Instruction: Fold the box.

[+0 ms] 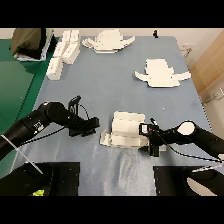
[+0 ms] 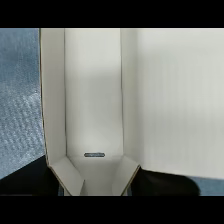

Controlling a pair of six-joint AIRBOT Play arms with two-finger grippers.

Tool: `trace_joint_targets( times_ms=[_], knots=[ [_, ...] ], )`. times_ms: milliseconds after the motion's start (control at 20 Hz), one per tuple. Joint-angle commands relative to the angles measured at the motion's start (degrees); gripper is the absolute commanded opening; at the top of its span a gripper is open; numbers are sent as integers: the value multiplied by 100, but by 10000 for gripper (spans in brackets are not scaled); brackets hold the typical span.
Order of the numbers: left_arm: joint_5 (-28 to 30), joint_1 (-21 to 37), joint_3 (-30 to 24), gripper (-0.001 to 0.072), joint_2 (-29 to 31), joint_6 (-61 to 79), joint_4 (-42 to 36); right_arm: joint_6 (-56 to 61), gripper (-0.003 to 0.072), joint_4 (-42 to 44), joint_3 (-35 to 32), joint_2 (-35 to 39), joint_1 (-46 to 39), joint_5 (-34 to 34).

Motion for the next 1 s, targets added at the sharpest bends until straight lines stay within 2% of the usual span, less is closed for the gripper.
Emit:
trace_joint_targets(
  times_ms=[0,100,350,450,600,800,850,900,950],
  knots=[
    [-188,116,-17,17,-66,-417,426,2,444,0,2,2,-2,0],
    [-127,-15,-20,17,-367,-302,308,2,444,0,2,2,-2,0],
    [562,-494,-22,17,-1051,358,-640,2,444,0,2,2,-2,0],
    [595,-610,-20,17,-1220,573,-903,2,444,0,2,2,-2,0],
    [568,-673,37,17,-1187,785,-1095,2,444,0,4,2,-2,0],
    [562,-671,221,20,-785,940,-1082,2,444,0,4,2,-2,0],
    [570,-669,221,55,-728,942,-1056,2,444,0,2,2,-2,0],
    [584,-669,219,313,-726,929,-1043,2,444,0,2,2,-2,0],
    [608,-673,219,431,-750,905,-1047,2,444,2,2,2,-2,0]
  ],
)
